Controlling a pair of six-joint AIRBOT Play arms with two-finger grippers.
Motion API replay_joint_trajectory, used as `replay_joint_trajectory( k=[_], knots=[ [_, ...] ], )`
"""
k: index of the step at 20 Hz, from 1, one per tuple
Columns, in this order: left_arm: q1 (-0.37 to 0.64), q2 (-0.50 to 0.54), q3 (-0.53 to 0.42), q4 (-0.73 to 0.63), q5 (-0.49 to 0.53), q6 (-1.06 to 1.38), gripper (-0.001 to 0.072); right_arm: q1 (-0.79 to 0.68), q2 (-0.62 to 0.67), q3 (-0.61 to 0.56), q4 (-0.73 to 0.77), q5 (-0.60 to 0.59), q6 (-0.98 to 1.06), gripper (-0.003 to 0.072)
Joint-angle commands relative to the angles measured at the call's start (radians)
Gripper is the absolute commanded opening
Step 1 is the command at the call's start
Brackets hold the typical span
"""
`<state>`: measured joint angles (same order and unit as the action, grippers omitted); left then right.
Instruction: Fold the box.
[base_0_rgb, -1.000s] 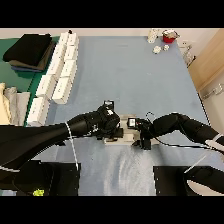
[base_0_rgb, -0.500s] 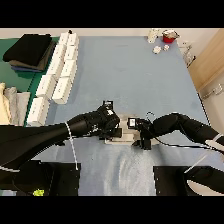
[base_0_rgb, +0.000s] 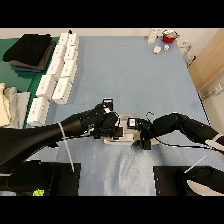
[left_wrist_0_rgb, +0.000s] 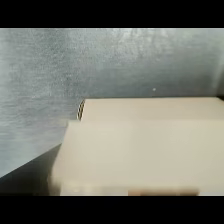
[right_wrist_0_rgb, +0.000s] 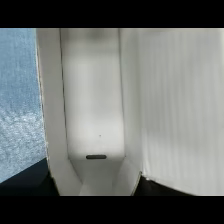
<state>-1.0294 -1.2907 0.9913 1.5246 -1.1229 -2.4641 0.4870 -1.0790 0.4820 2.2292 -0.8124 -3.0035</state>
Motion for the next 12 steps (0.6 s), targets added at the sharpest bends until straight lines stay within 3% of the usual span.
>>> replay_joint_trajectory(
  k=[1, 3, 4, 5, 6, 9, 12],
  knots=[
    [0.0, 0.122, 0.003, 0.0, -0.091, 0.1, 0.0528, 0.001, 0.0, 0.001, 0.0, 0.0, 0.0, 0.0516],
    [0.0, 0.22, 0.003, 0.005, -0.187, 0.158, 0.0503, 0.001, 0.0, 0.001, 0.0, 0.0, 0.0, 0.0516],
    [0.0, 0.265, 0.003, 0.011, -0.226, 0.2, 0.0332, 0.001, 0.0, 0.001, 0.0, 0.0, 0.0, 0.0516],
    [0.0, 0.31, 0.003, 0.024, -0.256, 0.238, 0.0049, 0.001, 0.0, 0.001, 0.0, 0.0, 0.0, 0.0516],
    [0.001, 0.344, 0.002, 0.028, -0.265, 0.294, 0.0013, 0.001, 0.0, 0.001, 0.0, 0.0, 0.0, 0.0516],
    [0.008, 0.38, 0.001, 0.024, -0.235, 0.459, 0.0013, 0.001, 0.0, 0.001, 0.0, 0.0, 0.0, 0.0516],
    [0.007, 0.361, -0.027, 0.019, -0.132, 0.602, 0.0013, 0.001, 0.0, 0.001, 0.0, 0.0, 0.001, 0.0515]
  ],
)
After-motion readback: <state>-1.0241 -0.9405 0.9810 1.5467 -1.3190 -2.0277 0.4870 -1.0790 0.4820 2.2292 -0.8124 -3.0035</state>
